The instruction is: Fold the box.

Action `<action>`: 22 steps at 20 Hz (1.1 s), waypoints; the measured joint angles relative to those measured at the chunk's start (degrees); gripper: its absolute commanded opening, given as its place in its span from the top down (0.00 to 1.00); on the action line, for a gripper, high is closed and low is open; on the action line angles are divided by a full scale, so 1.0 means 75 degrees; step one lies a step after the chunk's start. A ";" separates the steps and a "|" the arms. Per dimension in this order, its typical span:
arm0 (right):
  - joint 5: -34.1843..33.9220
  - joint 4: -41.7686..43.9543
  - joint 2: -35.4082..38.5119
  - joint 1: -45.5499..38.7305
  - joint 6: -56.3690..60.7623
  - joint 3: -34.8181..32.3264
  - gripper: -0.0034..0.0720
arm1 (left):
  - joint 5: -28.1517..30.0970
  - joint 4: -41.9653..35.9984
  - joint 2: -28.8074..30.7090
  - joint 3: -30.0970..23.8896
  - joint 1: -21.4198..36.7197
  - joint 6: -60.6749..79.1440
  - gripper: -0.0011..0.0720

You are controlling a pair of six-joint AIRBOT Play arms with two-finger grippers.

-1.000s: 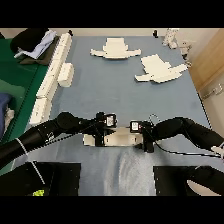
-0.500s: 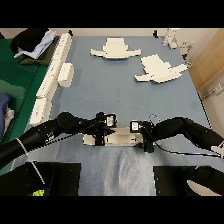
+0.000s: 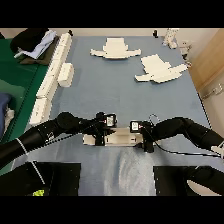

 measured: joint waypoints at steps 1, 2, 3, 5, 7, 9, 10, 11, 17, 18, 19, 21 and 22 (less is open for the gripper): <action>0.0000 -0.0003 0.0000 0.0000 0.0003 0.0000 0.20 | 0.0000 0.0003 0.0000 0.0000 0.0000 0.0000 0.97; 0.0000 -0.0003 0.0000 0.0000 0.0003 0.0000 0.20 | 0.0000 0.0003 0.0000 0.0000 0.0000 -0.0003 0.97; 0.0000 -0.0003 0.0000 0.0000 0.0003 0.0000 0.20 | -0.0003 0.0000 0.0000 0.0000 0.0000 0.0000 0.97; -0.0003 -0.0003 0.0000 0.0000 0.0003 0.0000 0.20 | -0.0003 0.0003 0.0000 0.0000 0.0000 0.0000 0.97; -0.0003 -0.0003 0.0000 0.0000 0.0003 0.0000 0.20 | -0.0003 0.0000 0.0000 0.0000 0.0000 0.0000 0.97; -0.0003 -0.0003 0.0000 0.0000 0.0003 0.0000 0.20 | -0.0003 0.0000 0.0000 0.0000 0.0000 0.0000 0.97; -0.0003 -0.0003 0.0000 0.0000 0.0003 0.0000 0.20 | -0.0003 -0.0003 0.0000 0.0000 0.0000 0.0000 0.97; -0.0006 -0.0003 0.0000 0.0000 0.0003 0.0000 0.20 | -0.0003 -0.0017 0.0000 0.0000 0.0000 0.0000 0.97; -0.0006 -0.0003 0.0000 0.0000 0.0003 0.0000 0.20 | -0.0026 -0.0175 0.0000 0.0000 -0.0006 0.0000 0.97; -0.0006 -0.0003 0.0000 0.0000 0.0003 0.0000 0.20 | -0.0035 -0.0189 0.0000 0.0000 -0.0006 0.0000 0.97; -0.0009 -0.0006 0.0000 0.0000 0.0003 0.0000 0.20 | -0.0035 -0.0204 -0.0003 0.0000 -0.0006 0.0000 0.97; -0.0009 -0.0006 0.0000 0.0000 0.0003 0.0000 0.20 | -0.0041 -0.0221 0.0000 0.0000 -0.0006 0.0000 0.97; -0.0009 -0.0006 0.0000 0.0000 0.0003 0.0000 0.20 | -0.0047 -0.0230 0.0000 0.0000 -0.0006 0.0000 0.96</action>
